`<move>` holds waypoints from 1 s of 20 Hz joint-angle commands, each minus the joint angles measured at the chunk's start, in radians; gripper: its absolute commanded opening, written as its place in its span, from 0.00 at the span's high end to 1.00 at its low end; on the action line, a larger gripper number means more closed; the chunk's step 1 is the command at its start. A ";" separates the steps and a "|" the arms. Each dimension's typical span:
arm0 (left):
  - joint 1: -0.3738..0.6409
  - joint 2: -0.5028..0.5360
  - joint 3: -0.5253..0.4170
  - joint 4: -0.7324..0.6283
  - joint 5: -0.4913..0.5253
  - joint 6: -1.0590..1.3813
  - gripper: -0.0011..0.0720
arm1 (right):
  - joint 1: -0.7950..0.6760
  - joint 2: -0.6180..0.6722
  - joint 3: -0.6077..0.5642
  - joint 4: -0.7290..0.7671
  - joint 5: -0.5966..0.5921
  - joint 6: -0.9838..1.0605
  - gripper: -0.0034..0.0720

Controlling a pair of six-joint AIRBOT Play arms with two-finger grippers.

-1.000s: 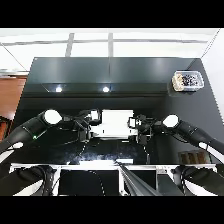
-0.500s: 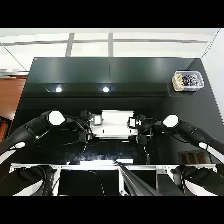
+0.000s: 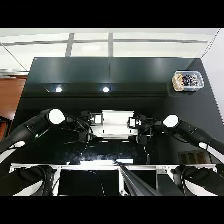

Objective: Fold the box and place the chain.

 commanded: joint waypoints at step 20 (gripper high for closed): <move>-0.091 -0.061 0.003 -0.211 0.143 -0.037 0.61 | 0.000 -0.001 0.000 0.000 0.000 0.000 0.55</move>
